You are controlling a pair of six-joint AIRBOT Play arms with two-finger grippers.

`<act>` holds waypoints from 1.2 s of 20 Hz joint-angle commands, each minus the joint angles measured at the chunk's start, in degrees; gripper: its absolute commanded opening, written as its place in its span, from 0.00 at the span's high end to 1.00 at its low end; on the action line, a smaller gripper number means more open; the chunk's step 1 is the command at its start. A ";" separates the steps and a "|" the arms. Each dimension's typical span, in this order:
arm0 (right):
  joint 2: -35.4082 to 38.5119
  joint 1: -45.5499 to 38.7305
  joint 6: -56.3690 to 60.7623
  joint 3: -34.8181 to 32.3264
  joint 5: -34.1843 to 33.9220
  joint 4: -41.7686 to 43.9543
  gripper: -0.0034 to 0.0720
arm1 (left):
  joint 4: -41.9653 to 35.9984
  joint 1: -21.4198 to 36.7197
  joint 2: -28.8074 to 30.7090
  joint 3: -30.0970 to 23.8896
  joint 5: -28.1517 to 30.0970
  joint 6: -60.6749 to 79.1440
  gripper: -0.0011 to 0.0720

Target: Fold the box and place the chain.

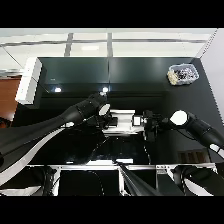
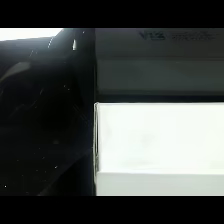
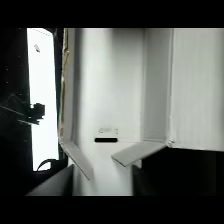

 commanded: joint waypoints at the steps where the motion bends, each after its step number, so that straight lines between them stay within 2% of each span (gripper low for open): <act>1: 0.44 -0.07 -1.99 0.04 -1.75 2.86 0.57 | 0.07 -0.02 -0.02 0.02 -0.13 -0.28 0.95; 2: 0.42 -0.07 -1.97 0.04 -1.90 3.85 0.58 | 0.07 -0.02 -0.02 0.02 -0.13 -0.28 0.95; 3: 0.31 -0.07 -1.95 0.04 -1.97 5.03 0.80 | 0.07 -0.02 -0.02 0.02 -0.11 -0.28 0.95; 10: -5.49 0.02 -1.99 0.02 -1.07 19.76 0.79 | 0.07 -0.02 -0.04 0.02 0.11 -0.31 0.95; 14: -7.21 2.29 -1.99 0.02 -1.33 21.40 0.78 | 0.07 -0.02 -0.04 0.02 0.11 -0.28 0.95; 15: -7.21 2.60 -1.95 0.02 -1.70 21.38 0.77 | 0.07 -0.02 -0.04 0.02 0.09 -0.31 0.95; 16: -7.21 2.56 -1.11 0.02 -2.56 21.40 0.54 | 0.07 -0.02 -0.04 0.02 0.11 -0.31 0.95; 17: -7.21 2.36 0.72 0.04 -3.69 20.85 0.48 | 0.09 -0.02 -0.04 0.02 0.13 -0.31 0.95; 18: -7.21 1.88 2.40 0.04 -3.26 20.37 0.80 | 0.07 -0.02 -0.04 0.02 0.13 -0.28 0.95; 19: -7.21 1.51 3.69 0.04 -2.95 20.28 0.75 | 0.07 -0.02 -0.04 0.02 0.11 -0.28 0.95; 20: -7.19 1.38 4.83 0.04 -3.02 20.28 0.40 | 0.07 -0.02 -0.04 0.02 0.09 -0.31 0.95; 21: -6.99 1.07 5.92 0.04 -1.88 19.71 0.53 | 0.07 -0.02 -0.04 0.02 0.09 -0.28 0.95; 22: -6.29 0.57 9.64 0.07 -0.63 17.94 0.80 | 0.11 -0.02 -0.04 0.02 0.07 -0.20 0.95; 23: -4.76 -0.26 15.08 0.07 0.66 15.50 0.93 | 0.07 0.00 -0.02 0.02 0.07 -0.20 0.95; 24: -2.14 -1.79 24.28 0.15 2.38 12.20 0.93 | 0.07 -0.02 -0.04 0.02 -0.02 -0.20 0.95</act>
